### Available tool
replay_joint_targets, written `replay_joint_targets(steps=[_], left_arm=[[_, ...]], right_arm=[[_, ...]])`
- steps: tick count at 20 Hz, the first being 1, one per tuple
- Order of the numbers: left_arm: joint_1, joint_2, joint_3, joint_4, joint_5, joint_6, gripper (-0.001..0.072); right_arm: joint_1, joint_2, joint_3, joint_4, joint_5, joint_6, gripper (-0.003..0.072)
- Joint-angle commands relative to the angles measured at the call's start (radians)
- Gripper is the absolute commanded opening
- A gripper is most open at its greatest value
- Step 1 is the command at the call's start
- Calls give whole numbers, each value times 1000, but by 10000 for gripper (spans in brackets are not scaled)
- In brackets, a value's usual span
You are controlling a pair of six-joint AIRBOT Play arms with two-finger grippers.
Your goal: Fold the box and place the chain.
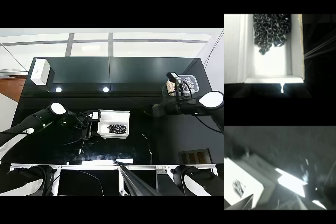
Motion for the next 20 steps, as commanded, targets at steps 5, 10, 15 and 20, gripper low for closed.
replay_joint_targets(steps=[5, 10, 15, 20], left_arm=[[0, -1, 0, 2, 4, -1, 521], [0, -1, 0, 2, 4, -1, 522], [0, -1, 0, 2, 4, -1, 522], [-1, -1, 0, 2, 5, -1, 522]], right_arm=[[259, -172, 183, 28, -229, 108, 702], [272, -224, 180, 15, -87, -45, 701], [272, -224, 138, -34, 32, -154, 700], [315, -212, 133, -32, 66, -354, 701]])
